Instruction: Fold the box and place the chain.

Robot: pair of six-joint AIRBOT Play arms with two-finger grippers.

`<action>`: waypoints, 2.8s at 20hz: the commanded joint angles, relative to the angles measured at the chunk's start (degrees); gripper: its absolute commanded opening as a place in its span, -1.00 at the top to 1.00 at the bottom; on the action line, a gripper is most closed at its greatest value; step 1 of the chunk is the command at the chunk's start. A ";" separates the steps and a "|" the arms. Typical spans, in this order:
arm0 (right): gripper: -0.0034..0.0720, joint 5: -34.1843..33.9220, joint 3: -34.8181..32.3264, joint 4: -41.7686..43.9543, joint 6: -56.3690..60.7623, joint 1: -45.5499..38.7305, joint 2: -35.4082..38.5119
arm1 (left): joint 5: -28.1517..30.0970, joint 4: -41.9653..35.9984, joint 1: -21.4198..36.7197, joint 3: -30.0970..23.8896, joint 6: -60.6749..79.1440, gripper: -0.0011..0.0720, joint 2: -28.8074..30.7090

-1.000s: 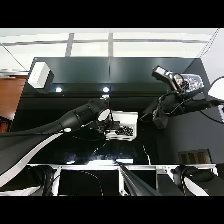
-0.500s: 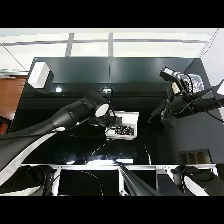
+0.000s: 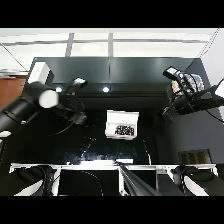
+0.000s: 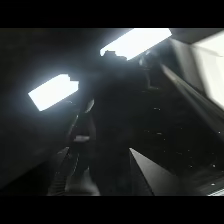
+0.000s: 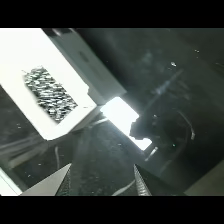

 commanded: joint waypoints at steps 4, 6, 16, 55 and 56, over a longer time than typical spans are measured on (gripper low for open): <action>-0.29 -1.46 0.02 -2.08 4.44 0.00 0.04 | 5.20 -40.30 15.10 -16.26 63.52 -0.37 -0.81; -0.29 -1.29 0.02 -2.05 4.66 0.02 0.04 | 5.27 -39.10 12.76 -16.31 78.29 -0.98 -3.37; -0.29 -1.40 0.00 -2.03 5.92 0.02 0.04 | 14.40 -49.77 6.01 -15.91 103.54 -0.98 -14.21; -0.45 -33.90 -8.13 12.44 9.01 1.79 -8.50 | 18.97 -49.05 -0.50 -12.39 98.66 -0.25 -17.42; -1.00 -33.29 -7.87 15.58 7.32 2.80 -11.13 | 18.97 -49.05 -0.50 -12.39 98.66 -0.25 -17.42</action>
